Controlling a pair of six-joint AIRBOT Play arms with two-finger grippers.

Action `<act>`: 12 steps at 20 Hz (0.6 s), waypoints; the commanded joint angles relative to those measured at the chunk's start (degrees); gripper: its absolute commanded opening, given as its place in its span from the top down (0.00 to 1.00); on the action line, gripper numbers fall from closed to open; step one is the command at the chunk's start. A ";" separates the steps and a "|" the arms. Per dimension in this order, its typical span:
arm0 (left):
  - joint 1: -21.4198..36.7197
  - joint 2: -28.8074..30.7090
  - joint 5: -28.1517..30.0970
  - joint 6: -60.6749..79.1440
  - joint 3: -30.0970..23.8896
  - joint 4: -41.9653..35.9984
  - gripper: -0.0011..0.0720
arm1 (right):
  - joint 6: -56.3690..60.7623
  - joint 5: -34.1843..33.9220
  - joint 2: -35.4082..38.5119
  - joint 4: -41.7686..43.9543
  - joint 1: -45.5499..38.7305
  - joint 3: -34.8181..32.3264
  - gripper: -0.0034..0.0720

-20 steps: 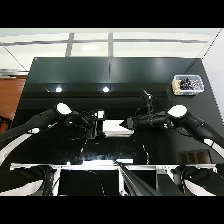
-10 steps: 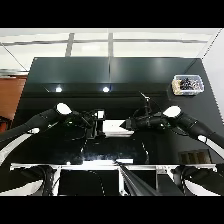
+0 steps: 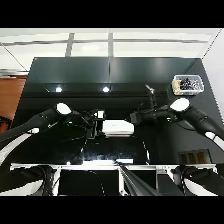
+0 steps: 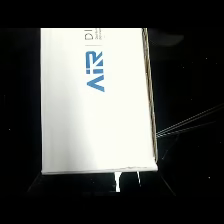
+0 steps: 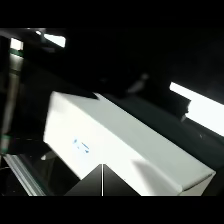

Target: Fold the box and place the chain.

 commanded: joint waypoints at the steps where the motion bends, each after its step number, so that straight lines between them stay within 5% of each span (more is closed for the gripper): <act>1: 0.00 -0.02 0.07 0.09 0.04 0.00 0.45 | 5.92 0.61 4.52 -12.90 -4.46 4.98 0.94; 4: 0.00 -0.02 0.07 0.09 0.04 0.00 0.45 | 13.03 -1.36 8.46 -29.09 -6.78 9.38 0.94; 8: 0.00 -0.02 0.07 0.09 0.04 -0.02 0.45 | 36.92 -0.52 11.89 -61.99 -6.62 11.45 0.94; 12: 0.00 -0.02 0.07 0.11 0.04 -0.07 0.45 | 41.22 5.84 12.04 -66.49 -6.58 11.37 0.94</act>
